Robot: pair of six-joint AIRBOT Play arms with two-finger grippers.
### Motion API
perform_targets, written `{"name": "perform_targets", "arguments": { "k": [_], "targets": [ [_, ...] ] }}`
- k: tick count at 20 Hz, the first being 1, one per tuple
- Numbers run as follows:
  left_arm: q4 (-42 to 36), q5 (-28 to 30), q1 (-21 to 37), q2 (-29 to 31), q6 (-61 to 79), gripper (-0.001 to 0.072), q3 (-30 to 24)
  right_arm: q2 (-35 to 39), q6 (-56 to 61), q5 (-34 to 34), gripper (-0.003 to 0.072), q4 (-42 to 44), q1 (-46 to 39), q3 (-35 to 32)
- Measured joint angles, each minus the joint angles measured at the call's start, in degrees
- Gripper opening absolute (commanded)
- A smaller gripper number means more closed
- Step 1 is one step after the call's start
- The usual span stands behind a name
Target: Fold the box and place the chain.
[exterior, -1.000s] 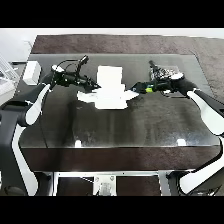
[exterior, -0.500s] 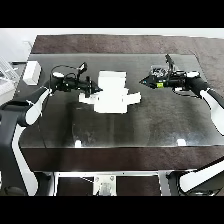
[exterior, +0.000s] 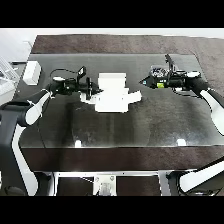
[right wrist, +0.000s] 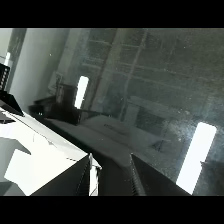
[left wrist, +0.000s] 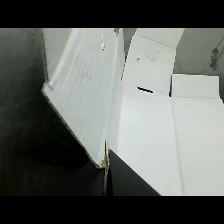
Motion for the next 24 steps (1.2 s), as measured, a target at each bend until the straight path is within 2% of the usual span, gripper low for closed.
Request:
{"name": "perform_targets", "arguments": {
  "k": [11, 24],
  "targets": [
    [-0.8, -0.6, 1.9, 0.0, 2.7, 0.0013, -0.9, 0.0, -1.1, 0.2, 0.03, 0.0, 1.4, 0.0],
    [3.8, -0.3, 0.6, 0.0, 3.5, 0.0014, -0.9, 0.0, -1.8, 0.1, 0.0301, 0.0, 1.7, 0.0]
  ]
}}
